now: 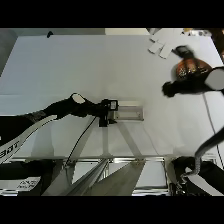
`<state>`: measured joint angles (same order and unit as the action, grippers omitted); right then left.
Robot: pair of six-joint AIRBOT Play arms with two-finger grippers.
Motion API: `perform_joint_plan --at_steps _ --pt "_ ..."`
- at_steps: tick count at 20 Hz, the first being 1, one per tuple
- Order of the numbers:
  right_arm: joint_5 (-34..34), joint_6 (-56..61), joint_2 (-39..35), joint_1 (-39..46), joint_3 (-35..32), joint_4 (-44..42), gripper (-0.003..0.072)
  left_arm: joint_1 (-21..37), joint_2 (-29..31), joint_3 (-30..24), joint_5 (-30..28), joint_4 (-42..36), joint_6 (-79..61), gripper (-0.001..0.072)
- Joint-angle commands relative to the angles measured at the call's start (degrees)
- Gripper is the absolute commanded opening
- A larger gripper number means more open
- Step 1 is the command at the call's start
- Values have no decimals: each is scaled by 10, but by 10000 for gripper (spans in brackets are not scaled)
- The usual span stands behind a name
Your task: Fold the box and place the chain.
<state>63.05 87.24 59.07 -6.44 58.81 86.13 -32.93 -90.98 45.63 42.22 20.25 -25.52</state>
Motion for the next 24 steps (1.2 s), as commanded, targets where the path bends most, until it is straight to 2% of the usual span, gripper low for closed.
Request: perform_joint_plan --at_steps 1,6,9,12,13,14,21,24 --pt "-66 -20 71 126 52 0 399 0 0 0 0 0 0 274" --pt "-66 -19 307 241 203 -40 341 0 0 0 0 -1 0 274" --pt "-62 -16 399 266 270 -41 327 0 0 0 0 -1 0 274" --pt "-83 -16 432 276 298 -41 322 0 0 0 0 -1 0 274" --pt "-96 -16 433 278 299 -40 279 0 0 0 0 -1 0 274" --pt "-105 -16 434 279 299 -40 268 0 0 0 0 -1 0 274" --pt "-110 -17 458 280 299 -39 268 0 0 0 0 -1 0 274" --pt "-122 -19 460 280 299 -40 232 0 0 0 0 -1 0 274"
